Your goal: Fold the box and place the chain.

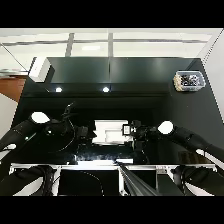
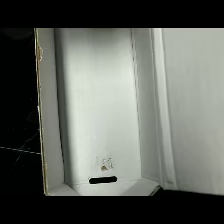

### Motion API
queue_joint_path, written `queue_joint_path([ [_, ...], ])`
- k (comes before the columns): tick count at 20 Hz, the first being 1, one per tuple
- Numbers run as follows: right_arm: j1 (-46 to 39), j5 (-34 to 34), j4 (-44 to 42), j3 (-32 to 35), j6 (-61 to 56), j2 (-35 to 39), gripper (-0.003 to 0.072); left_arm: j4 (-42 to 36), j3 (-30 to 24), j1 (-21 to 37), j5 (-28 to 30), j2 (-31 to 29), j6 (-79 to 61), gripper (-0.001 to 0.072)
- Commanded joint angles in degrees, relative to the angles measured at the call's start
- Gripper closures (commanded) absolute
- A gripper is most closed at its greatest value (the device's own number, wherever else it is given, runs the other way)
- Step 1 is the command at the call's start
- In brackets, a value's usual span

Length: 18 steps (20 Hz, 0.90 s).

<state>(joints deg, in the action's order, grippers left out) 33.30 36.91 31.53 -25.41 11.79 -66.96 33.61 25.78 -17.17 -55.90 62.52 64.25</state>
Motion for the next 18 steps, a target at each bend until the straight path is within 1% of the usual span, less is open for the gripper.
queue_joint_path([
  [1, 0.0, 0.0, 0.0, 0.0, 0.0, 0.0, 0.0221, 0.5, 1.9, -6.4, 7.5, 0.0, 4.8, 0.0148],
  [4, 0.0, 0.0, 0.0, 0.0, 0.0, 0.0, 0.0222, 1.5, 3.2, -7.6, 7.5, 0.0, 6.9, 0.0148],
  [6, 0.0, 0.0, 0.0, 0.0, 0.0, 0.0, 0.0221, 5.7, 4.0, -8.2, 7.2, 0.0, 12.0, 0.0149],
  [9, 0.0, 0.0, 0.0, 0.0, 0.0, 0.0, 0.0222, 14.3, 6.0, -10.4, 4.7, 0.0, 21.1, 0.0151],
  [10, 0.0, 0.0, 0.0, 0.0, 0.0, 0.0, 0.0222, 15.9, 6.6, -11.2, 4.5, 0.0, 22.9, 0.0150],
  [15, 0.0, 0.0, 0.0, 0.0, 0.0, 0.0, 0.0221, 17.6, 8.3, -15.1, 6.7, 0.0, 28.4, 0.0156],
  [18, 0.0, 0.0, 0.0, 0.0, 0.0, 0.0, 0.0222, 22.4, 8.5, -17.1, 7.8, 0.0, 35.5, 0.0161],
])
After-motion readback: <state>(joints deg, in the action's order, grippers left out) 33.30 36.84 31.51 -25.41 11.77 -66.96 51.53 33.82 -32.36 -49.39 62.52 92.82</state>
